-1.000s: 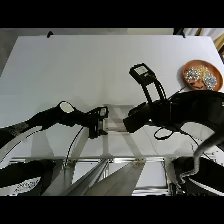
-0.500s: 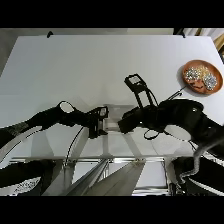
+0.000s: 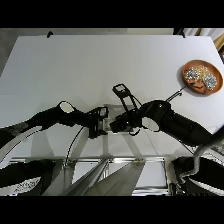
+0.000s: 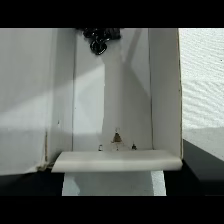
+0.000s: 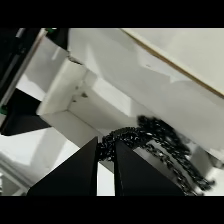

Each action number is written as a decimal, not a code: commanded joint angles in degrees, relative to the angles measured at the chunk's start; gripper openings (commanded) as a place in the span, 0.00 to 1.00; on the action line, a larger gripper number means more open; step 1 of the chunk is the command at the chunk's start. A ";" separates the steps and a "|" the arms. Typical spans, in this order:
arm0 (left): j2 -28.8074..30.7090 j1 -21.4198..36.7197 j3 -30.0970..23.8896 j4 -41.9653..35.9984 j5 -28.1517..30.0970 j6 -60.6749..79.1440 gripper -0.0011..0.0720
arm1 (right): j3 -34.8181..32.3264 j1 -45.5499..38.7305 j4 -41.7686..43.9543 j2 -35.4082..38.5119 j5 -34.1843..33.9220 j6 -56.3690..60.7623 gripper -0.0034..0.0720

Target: Fold the box and place the chain.

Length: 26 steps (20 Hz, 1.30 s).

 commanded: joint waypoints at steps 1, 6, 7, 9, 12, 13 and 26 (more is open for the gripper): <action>0.02 0.00 -0.02 0.02 0.00 0.02 0.39 | -0.04 0.04 3.23 -1.57 -1.62 -2.19 0.05; 0.02 0.00 -0.02 0.02 0.00 0.02 0.39 | -0.04 0.04 2.64 -1.57 -1.11 -2.19 0.17; 0.02 0.00 -0.02 0.02 0.00 0.02 0.39 | -0.04 0.04 2.45 -1.57 -0.68 -2.19 0.19; 0.02 0.00 -0.02 0.02 0.00 0.02 0.39 | -0.04 0.04 2.36 -1.57 -0.15 -2.19 0.23; 0.02 0.00 -0.02 0.02 0.00 0.02 0.39 | -0.04 0.04 2.43 -1.55 -0.15 -1.95 0.37; 0.02 0.00 -0.02 0.00 -0.02 0.02 0.39 | -0.02 0.04 2.43 -1.36 -0.04 -1.97 0.37; 0.02 0.00 -0.02 0.02 0.00 0.02 0.39 | 0.15 -9.79 -22.03 22.14 26.93 8.81 0.34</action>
